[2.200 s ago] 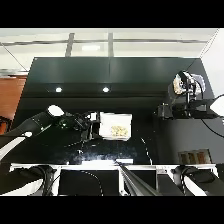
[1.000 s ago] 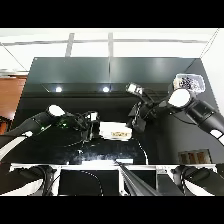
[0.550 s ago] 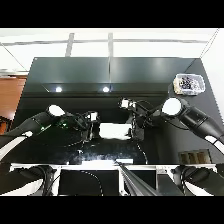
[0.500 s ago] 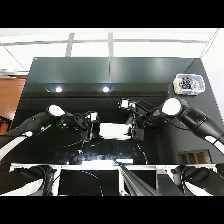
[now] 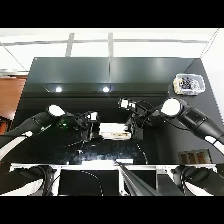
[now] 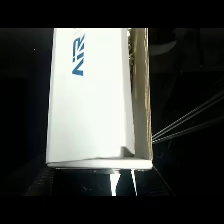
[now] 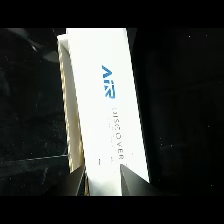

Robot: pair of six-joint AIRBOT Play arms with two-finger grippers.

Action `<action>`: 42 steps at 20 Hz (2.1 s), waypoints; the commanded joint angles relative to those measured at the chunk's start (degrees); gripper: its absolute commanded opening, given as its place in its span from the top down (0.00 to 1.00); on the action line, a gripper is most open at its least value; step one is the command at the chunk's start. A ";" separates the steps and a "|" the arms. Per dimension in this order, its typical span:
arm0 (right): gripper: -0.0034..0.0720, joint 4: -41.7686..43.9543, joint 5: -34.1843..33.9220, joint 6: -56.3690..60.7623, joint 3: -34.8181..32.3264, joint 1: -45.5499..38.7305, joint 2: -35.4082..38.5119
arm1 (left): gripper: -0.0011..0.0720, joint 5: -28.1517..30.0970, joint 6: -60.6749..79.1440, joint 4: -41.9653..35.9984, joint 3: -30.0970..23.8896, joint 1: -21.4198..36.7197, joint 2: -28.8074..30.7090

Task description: Fold the box and place the chain.

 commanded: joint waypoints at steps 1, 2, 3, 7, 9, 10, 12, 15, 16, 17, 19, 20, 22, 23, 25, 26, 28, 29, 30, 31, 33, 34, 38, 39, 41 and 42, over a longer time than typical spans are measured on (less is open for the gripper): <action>0.63 -0.17 -0.15 -0.02 -0.02 0.02 -0.44 | 0.32 -0.04 0.09 0.02 0.07 -0.02 -0.02; 0.63 -0.17 -0.02 -0.02 -0.02 0.02 -0.59 | 0.32 -0.04 0.07 0.02 0.07 -0.02 -0.02; 0.63 -0.20 0.02 -0.02 -0.02 0.02 -0.72 | 0.32 -0.04 0.09 0.02 0.07 -0.02 -0.02; 0.63 -0.17 0.20 -0.02 -0.02 0.02 -0.72 | 0.32 -0.07 0.09 0.02 0.07 -0.02 -0.04; 0.63 -0.22 1.01 -0.02 -0.02 0.02 -0.72 | 0.32 -0.04 0.07 0.02 0.07 -0.02 -0.04; 0.63 -0.26 1.49 -0.02 -0.02 0.02 -0.72 | 0.32 -0.04 0.09 0.02 0.07 -0.02 -0.04; 0.63 -0.26 1.81 -0.02 -0.02 0.02 -0.72 | 0.32 -0.04 0.09 0.00 0.07 -0.02 -0.04; 0.63 -1.20 1.77 -0.02 -0.04 0.02 -0.72 | 0.32 -0.04 0.09 0.02 0.07 -0.02 -0.04; 0.63 -1.60 1.81 -0.02 -0.04 0.02 -0.72 | 0.32 -0.04 0.09 0.02 0.07 -0.02 -0.04; 0.57 -1.70 1.77 -0.02 -0.04 0.02 -0.72 | 0.32 -0.04 0.09 0.02 0.07 -0.02 -0.04; 0.57 -1.66 1.70 -0.02 -0.04 0.02 -0.72 | 0.32 -0.04 0.09 0.02 0.07 -0.02 -0.04; 0.57 -1.66 1.70 -0.02 -0.04 0.02 -0.72 | 0.32 -0.04 0.09 0.00 0.07 -0.02 -0.04; 0.57 -1.73 1.68 -0.02 -0.04 0.02 -0.72 | 0.32 -0.04 0.09 0.02 0.07 -0.02 -0.04; 0.57 -1.73 1.68 -0.02 -0.04 0.02 -0.72 | 0.32 -0.04 0.09 0.02 0.07 -0.02 -0.04; 0.57 -1.70 1.75 -0.02 -0.04 0.09 -0.72 | 0.32 -0.07 0.09 0.02 0.07 -0.02 -0.04; 0.57 -1.95 1.68 -0.02 -0.04 0.46 -0.74 | 0.32 -0.04 0.09 0.00 0.07 -0.02 -0.04; 0.57 -2.93 1.25 0.07 -0.04 1.97 -1.38 | 0.32 -0.04 0.09 0.00 0.07 -0.02 -0.04; 0.57 -3.13 0.66 0.81 -0.04 2.60 -2.08 | 0.32 -0.07 0.09 0.02 0.07 -0.02 -0.04; 0.57 -3.08 0.04 1.22 -0.04 3.02 -2.80 | 0.32 -0.04 0.09 0.00 0.07 -0.02 -0.04; 0.57 -3.10 -0.44 1.22 -0.02 3.21 -3.15 | 0.32 -0.07 0.09 0.00 0.07 -0.02 -0.04; 0.57 -3.06 -1.51 1.25 0.04 3.15 -3.06 | 0.32 -0.04 0.09 0.02 0.07 -0.02 -0.04; 0.57 -3.08 -1.31 1.51 0.33 3.04 -2.91 | 0.32 -0.04 0.09 0.00 0.07 -0.02 -0.04; 0.57 -3.06 2.73 9.70 3.34 0.90 0.20 | 0.32 -0.04 0.09 0.00 0.07 -0.02 -0.04; 0.57 -3.06 3.89 13.92 3.93 -0.26 1.46 | 0.32 -0.04 0.09 0.00 0.07 -0.02 -0.04; 0.69 -2.97 6.01 26.49 3.96 -3.37 2.93 | 0.32 -0.04 0.09 0.00 0.07 -0.02 -0.04; 0.94 -2.05 6.49 34.12 3.15 -4.72 2.75 | 0.32 -0.04 0.09 0.02 0.07 -0.02 -0.04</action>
